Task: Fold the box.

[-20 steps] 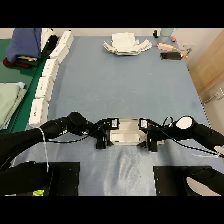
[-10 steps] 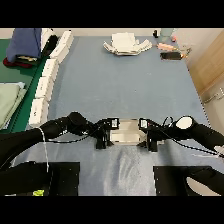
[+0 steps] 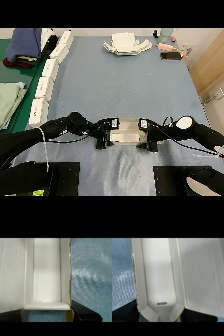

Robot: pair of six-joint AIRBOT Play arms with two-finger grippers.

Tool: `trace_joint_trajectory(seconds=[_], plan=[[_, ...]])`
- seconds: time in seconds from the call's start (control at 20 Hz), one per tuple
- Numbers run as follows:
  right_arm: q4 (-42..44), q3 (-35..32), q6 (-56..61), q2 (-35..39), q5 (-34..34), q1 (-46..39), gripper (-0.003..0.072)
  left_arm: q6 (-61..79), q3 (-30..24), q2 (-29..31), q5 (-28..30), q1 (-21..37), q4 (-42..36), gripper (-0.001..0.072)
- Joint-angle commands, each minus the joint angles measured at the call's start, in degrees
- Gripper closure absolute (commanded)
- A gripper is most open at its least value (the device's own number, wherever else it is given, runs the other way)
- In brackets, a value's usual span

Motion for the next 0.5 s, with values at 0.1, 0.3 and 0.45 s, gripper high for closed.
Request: trace_joint_trajectory(seconds=[0.1,0.3,0.45], plan=[[-1.86,0.09,0.02,2.89,1.51,-0.87,-0.0034,0.09,-0.02,-0.02,-0.04,0.02,0.04,0.0232],[-10.80,0.09,6.91,12.63,4.26,-3.15,-0.0034,0.09,0.00,-0.02,-0.07,0.02,0.04,0.0232],[-14.75,0.07,16.13,21.05,4.87,-4.68,-0.0034,0.09,-0.02,-0.02,-0.09,0.02,0.04,0.0232]])
